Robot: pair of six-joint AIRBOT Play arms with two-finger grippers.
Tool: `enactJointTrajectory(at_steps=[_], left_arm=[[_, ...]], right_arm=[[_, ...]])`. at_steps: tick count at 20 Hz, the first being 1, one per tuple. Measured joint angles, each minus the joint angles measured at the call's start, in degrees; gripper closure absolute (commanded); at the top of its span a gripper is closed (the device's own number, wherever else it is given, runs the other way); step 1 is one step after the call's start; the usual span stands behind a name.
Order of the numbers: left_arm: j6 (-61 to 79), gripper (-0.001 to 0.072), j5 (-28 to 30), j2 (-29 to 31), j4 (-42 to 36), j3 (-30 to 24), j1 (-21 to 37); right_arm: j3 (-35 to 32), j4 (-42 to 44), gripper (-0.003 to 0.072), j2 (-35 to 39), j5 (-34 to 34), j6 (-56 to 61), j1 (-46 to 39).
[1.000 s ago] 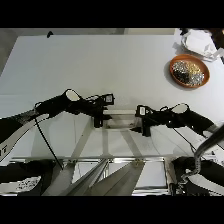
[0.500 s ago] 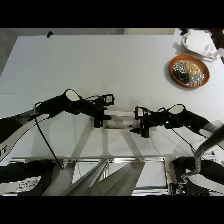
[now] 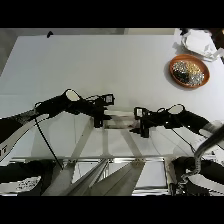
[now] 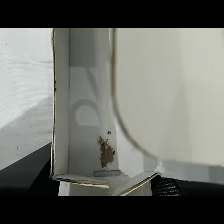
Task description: Fold the box and place the chain.
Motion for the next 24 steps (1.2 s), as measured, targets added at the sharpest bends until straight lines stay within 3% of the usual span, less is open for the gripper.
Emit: enactJointTrajectory(at_steps=[4,20,21,22,23,24], left_arm=[[0.0,0.0698,0.0,0.0,0.0,0.0,0.0],[0.0,0.069,0.0,0.0,0.0,0.0,0.0],[0.0,0.0563,0.1,0.0,0.0,0.0,0.0],[-0.1,0.0371,0.9,0.0,-0.1,0.0,0.0],[-0.2,0.0273,0.9,0.1,-0.1,0.0,0.1],[-0.2,0.0271,0.8,0.3,0.0,0.0,0.3]], right_arm=[[0.0,-0.1,0.0354,0.0,-0.2,0.0,0.0],[0.0,-0.1,0.035,0.0,-0.4,-0.1,0.0],[0.0,-0.1,0.035,0.0,-0.4,-0.1,0.0],[0.0,0.0,0.035,0.0,-0.9,-0.1,0.0],[0.0,0.0,0.035,0.0,-0.9,-0.2,0.0],[0.0,0.0,0.035,0.0,-0.9,-0.2,0.0]])
